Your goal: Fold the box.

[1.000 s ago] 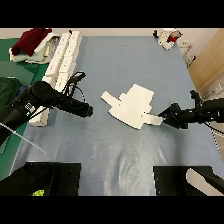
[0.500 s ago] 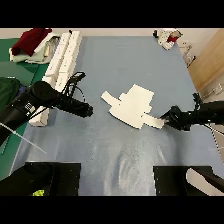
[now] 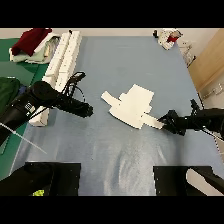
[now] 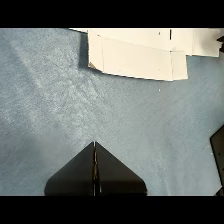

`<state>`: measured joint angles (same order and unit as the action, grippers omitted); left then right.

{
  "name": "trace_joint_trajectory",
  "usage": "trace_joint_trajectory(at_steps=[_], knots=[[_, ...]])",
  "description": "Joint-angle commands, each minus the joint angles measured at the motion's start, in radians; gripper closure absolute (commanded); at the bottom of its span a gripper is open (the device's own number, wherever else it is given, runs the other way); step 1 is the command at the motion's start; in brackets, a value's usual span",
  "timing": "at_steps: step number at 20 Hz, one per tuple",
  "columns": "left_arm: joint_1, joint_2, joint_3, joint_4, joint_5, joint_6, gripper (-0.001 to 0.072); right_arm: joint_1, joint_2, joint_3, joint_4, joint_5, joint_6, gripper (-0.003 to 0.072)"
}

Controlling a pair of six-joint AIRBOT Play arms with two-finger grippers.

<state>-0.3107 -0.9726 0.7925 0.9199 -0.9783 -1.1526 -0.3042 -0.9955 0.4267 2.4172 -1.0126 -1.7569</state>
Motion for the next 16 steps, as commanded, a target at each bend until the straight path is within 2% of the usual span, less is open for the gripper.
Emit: trace_joint_trajectory(at_steps=[1,3,5,7,8,9,11,14,16], knots=[[-0.001,0.000,-0.001,0.000,0.001,0.000,0.0695,0.034,-0.023,-0.010,0.071,0.054,-0.043,0.0283],[0.000,0.000,-0.001,0.000,0.001,0.000,0.0695,0.077,-0.047,-0.010,0.076,0.093,-0.043,0.0285],[-0.001,0.000,-0.001,-0.001,0.010,0.000,0.0695,0.127,-0.066,0.000,0.082,0.127,-0.043,0.0391],[-0.001,0.000,-0.001,-0.001,0.011,0.000,0.0695,0.171,-0.084,0.026,0.081,0.146,-0.042,0.0422],[-0.001,0.000,-0.001,-0.001,0.011,0.000,0.0695,0.186,-0.090,0.041,0.080,0.151,-0.042,0.0505],[-0.001,0.000,-0.001,-0.001,0.011,0.000,0.0695,0.195,-0.095,0.055,0.080,0.152,-0.042,0.0544],[-0.001,0.000,-0.001,-0.019,0.010,0.000,0.0695,0.208,-0.098,0.077,0.077,0.150,-0.043,0.0679],[0.000,0.000,0.000,-0.053,0.028,0.000,0.0694,0.211,-0.098,0.086,0.076,0.119,-0.064,0.0680],[0.012,0.000,0.009,-0.052,0.033,-0.027,0.0693,0.213,-0.098,0.086,0.074,0.032,-0.108,0.0681]])
